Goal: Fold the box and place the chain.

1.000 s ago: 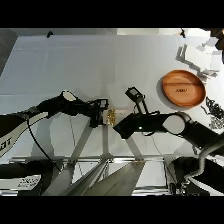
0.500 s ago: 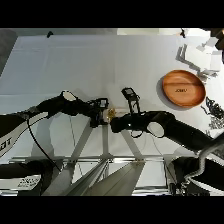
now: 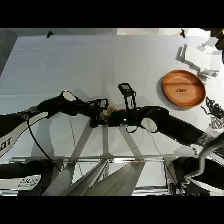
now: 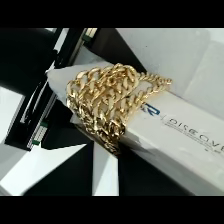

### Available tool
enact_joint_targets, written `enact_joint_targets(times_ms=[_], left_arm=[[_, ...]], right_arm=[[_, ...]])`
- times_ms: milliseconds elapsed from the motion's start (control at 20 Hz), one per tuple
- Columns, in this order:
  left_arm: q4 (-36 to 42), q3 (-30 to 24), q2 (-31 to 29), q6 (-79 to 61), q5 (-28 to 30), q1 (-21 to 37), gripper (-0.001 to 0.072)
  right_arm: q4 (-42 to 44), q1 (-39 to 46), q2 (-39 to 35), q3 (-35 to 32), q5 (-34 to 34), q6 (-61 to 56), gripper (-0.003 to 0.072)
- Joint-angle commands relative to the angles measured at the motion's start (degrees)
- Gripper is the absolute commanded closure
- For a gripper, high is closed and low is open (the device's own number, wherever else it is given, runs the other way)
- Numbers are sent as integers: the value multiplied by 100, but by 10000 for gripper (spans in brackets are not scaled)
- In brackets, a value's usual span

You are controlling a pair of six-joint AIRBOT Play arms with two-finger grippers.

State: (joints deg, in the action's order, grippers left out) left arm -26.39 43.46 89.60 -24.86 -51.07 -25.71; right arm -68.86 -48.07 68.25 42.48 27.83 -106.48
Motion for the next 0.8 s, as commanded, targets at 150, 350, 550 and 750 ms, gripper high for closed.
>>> enact_joint_targets(times_ms=[150,350,550,750], left_arm=[[0,0,2,4,-13,-2,365],[-2,0,2,4,-13,-2,365],[0,0,2,4,-15,-2,365],[0,0,2,4,-15,-2,365]], right_arm=[[-227,-7,26,13,-22,-2,677],[-715,-4,26,13,138,-48,678],[-1161,192,-87,13,518,-330,679],[-1220,520,-422,13,597,-323,679]])
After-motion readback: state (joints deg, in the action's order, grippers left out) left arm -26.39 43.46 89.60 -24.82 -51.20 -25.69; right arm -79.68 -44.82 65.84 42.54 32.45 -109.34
